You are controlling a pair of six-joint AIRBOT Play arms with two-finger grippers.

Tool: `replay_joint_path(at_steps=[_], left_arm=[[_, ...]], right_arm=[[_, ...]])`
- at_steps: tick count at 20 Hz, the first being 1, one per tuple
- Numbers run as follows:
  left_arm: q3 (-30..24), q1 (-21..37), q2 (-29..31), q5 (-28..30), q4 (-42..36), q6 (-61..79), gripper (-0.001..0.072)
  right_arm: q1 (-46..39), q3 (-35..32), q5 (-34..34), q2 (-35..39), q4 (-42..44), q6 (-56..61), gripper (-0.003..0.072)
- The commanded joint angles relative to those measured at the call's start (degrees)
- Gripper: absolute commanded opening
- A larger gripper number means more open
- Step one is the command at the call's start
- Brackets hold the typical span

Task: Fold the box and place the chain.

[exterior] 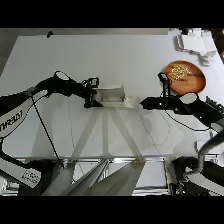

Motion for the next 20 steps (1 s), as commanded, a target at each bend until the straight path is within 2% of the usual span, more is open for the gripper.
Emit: replay_joint_path(at_steps=[1,6,10,13,16,20], left_arm=[[0.0,0.1,0.0,0.0,0.0,0.0,0.0213],[0.0,0.1,0.0,0.0,0.0,0.0,0.0213],[0.0,0.1,0.0,0.0,0.0,0.0,0.0213],[0.0,0.1,0.0,0.0,0.0,0.0,0.0213],[0.0,0.1,0.0,0.0,0.0,0.0,0.0213],[0.0,0.1,0.0,0.0,0.0,0.0,0.0213]], right_arm=[[0.0,0.0,-2.8,-0.5,-0.9,3.1,0.0005],[0.0,0.0,-3.4,-4.7,2.0,2.9,0.0003],[2.1,0.0,-3.1,-7.9,12.6,-4.5,0.0003],[2.8,0.0,-0.7,-11.0,17.1,-5.6,0.0002],[2.8,0.0,2.6,-10.8,21.3,-8.6,0.0004],[2.6,0.0,4.8,-8.5,21.5,-8.8,0.0004]])
